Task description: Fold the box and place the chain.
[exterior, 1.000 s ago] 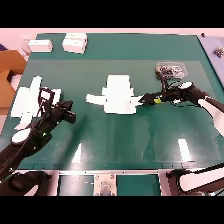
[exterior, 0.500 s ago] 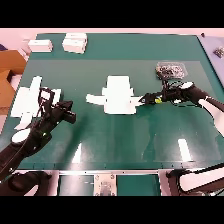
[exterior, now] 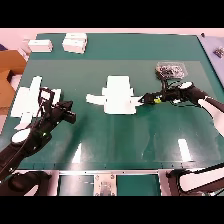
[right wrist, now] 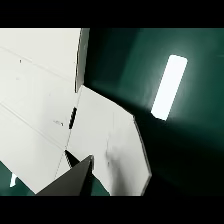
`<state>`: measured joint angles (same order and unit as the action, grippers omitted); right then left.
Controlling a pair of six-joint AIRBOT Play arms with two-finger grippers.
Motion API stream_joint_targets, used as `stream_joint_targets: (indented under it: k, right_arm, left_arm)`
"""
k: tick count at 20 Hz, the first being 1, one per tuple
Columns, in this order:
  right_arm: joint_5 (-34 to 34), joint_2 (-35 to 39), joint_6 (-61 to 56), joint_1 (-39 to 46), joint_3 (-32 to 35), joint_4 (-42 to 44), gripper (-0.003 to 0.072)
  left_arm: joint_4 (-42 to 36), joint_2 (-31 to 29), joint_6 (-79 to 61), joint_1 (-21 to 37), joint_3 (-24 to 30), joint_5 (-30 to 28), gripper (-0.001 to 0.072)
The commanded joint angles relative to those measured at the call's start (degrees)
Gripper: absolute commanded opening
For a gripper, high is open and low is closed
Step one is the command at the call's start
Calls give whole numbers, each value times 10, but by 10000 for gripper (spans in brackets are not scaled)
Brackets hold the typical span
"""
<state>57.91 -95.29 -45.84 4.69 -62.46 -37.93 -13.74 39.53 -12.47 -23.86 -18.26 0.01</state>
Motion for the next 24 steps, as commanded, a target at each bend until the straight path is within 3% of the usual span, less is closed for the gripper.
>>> stream_joint_targets:
  k: [1, 3, 5, 7, 8, 11, 15, 19, 20, 22, 24]
  right_arm:
    - [-18, -1, 0, -10, 0, 0, 272]
    - [-24, -8, 0, -14, 0, 0, 269]
    - [-24, -19, 0, -15, 0, 0, 136]
    - [-24, -28, 0, -15, 0, 0, 109]
    - [-24, -28, 0, -15, 0, 0, 22]
    - [-24, -28, 0, -10, 0, 0, 13]
    - [-21, -28, 0, -10, 0, 0, 13]
    - [-19, -28, 0, -10, 0, 0, 12]
    - [-19, -28, 0, -10, 0, 0, 12]
    - [-14, -28, 0, -10, 0, 0, 12]
    - [-14, -28, 0, -10, 0, 0, 12]
  left_arm:
    - [0, 0, 0, 0, -1, 0, 19]
    - [0, 0, 0, 0, -1, 0, 20]
    - [0, 0, 0, 0, -1, 0, 20]
    - [0, 0, 0, 0, -1, 0, 20]
    - [0, 0, 0, 0, -1, -1, 19]
    - [3, 0, -1, 0, -1, 2, 19]
    - [47, 2, -3, 13, -4, 66, 21]
    - [43, 2, -13, 31, -4, 33, 20]
    - [28, 0, 30, 31, -4, 57, 19]
    - [27, 4, 14, 31, -20, 99, 20]
    - [28, 20, -13, 33, -49, 89, 24]
